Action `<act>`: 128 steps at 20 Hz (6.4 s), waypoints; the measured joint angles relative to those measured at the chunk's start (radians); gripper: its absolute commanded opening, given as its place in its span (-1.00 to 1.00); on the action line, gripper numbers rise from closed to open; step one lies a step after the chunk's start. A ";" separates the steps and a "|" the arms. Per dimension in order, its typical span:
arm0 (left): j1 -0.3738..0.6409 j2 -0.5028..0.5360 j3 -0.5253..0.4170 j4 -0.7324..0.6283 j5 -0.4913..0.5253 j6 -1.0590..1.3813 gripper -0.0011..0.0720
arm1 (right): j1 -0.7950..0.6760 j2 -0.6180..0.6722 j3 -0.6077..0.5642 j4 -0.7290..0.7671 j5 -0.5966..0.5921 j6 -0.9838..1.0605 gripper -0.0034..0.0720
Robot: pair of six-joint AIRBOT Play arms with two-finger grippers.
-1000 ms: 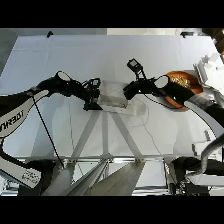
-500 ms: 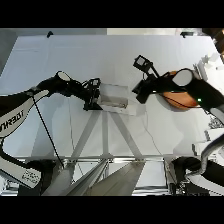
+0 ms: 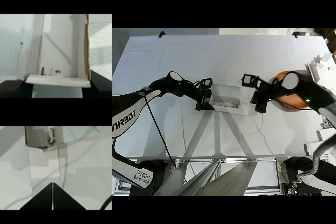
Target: Fold the box and place the chain.
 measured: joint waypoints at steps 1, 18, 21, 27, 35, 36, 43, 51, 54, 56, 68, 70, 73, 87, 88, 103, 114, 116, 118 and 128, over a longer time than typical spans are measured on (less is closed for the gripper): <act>0.000 0.000 0.000 0.000 0.000 0.000 0.10 | 0.014 -0.025 0.000 -0.001 -0.024 -0.010 -0.89; 0.000 0.000 0.000 0.000 0.000 0.000 0.10 | 0.160 -0.190 0.000 0.027 -0.272 -0.034 -0.79; 0.000 0.000 0.000 0.000 0.000 0.000 0.10 | 0.164 -0.192 0.000 0.052 -0.277 -0.033 0.06; 0.001 0.000 0.000 0.002 0.002 0.000 0.10 | 0.166 -0.193 0.000 0.102 -0.299 -0.033 -0.86; 0.001 0.000 0.000 0.000 0.000 0.000 0.10 | 0.167 -0.149 0.000 -0.006 -0.252 0.154 -0.89; 0.001 0.000 0.000 0.000 0.000 0.000 0.10 | 0.167 -0.126 0.000 -0.044 -0.250 0.208 -0.89; 0.001 0.000 0.000 0.000 0.000 0.000 0.10 | 0.087 0.131 -0.038 -0.248 -0.235 0.637 -0.89; 0.001 0.000 0.000 0.000 0.000 0.000 0.10 | -0.101 0.315 -0.323 -0.138 -0.174 0.966 -0.90; 0.001 0.000 0.000 0.000 0.000 0.000 0.10 | -0.119 0.303 -0.414 -0.020 -0.226 0.998 -0.90; 0.001 0.000 0.000 0.000 0.000 0.000 0.10 | -0.125 0.265 -0.441 0.047 -0.259 1.009 -0.90; 0.001 0.000 0.000 0.000 0.000 0.000 0.10 | -0.125 0.026 -0.471 0.727 -0.380 0.505 -0.90; 0.001 0.000 0.000 0.000 0.000 0.000 0.10 | -0.112 0.015 -0.471 0.819 -0.388 0.416 -0.90; 0.001 0.000 0.000 0.000 0.000 0.000 0.10 | -0.093 0.008 -0.470 0.942 -0.399 0.314 -0.90; 0.001 0.000 0.000 0.000 0.000 0.000 0.10 | -0.060 0.040 -0.468 1.192 -0.396 0.219 -0.26; 0.001 0.000 0.000 0.000 0.000 0.000 0.10 | -0.056 0.043 -0.466 1.196 -0.396 0.217 -0.26; 0.001 0.000 0.000 0.000 0.000 0.000 0.10 | 0.101 0.050 -0.431 1.201 -0.603 0.211 0.31; 0.001 0.000 0.000 -0.001 0.000 -0.003 0.10 | 0.208 0.008 -0.333 1.188 -0.758 0.229 0.30; 0.001 0.000 0.000 0.000 0.000 -0.002 0.10 | 0.225 0.004 -0.328 1.168 -0.781 0.229 0.30; 0.001 0.000 0.000 0.000 0.000 0.000 0.10 | 0.233 0.002 -0.325 1.149 -0.794 0.229 0.30; 0.001 0.000 0.000 0.002 -0.001 0.004 0.10 | 0.242 0.014 -0.322 1.030 -0.775 0.287 0.31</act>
